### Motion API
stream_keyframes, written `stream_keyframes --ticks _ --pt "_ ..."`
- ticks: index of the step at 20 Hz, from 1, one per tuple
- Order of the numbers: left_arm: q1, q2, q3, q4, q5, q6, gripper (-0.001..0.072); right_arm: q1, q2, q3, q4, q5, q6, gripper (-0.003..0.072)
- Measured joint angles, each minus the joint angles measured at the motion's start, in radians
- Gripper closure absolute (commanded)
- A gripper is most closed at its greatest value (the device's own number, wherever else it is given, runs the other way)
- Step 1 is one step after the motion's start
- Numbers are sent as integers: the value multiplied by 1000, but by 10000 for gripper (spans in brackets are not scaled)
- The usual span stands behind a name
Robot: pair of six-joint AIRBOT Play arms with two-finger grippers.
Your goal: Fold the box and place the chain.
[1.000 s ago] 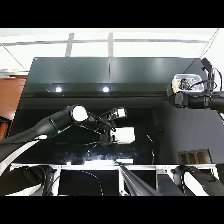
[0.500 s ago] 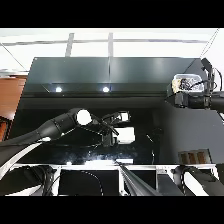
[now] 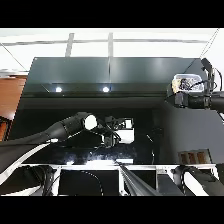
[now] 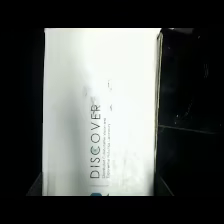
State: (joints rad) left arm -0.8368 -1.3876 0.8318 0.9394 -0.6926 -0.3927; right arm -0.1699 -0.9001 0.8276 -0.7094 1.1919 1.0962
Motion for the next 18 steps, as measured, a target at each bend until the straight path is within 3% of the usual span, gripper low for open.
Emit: stream_keyframes --ticks 4,7,9,14,18 --pt "113 47 38 85 -10 -92 446 0 0 0 0 0 0 660" --pt "297 72 81 228 -21 -225 448 0 0 0 1 0 9 660" --pt "473 61 137 312 -25 -332 448 0 0 0 6 3 30 660" --pt "879 -121 401 389 -152 -532 447 13 0 0 22 -10 9 659" --pt "1056 -326 651 406 -216 -597 427 47 0 0 28 -47 -8 660"
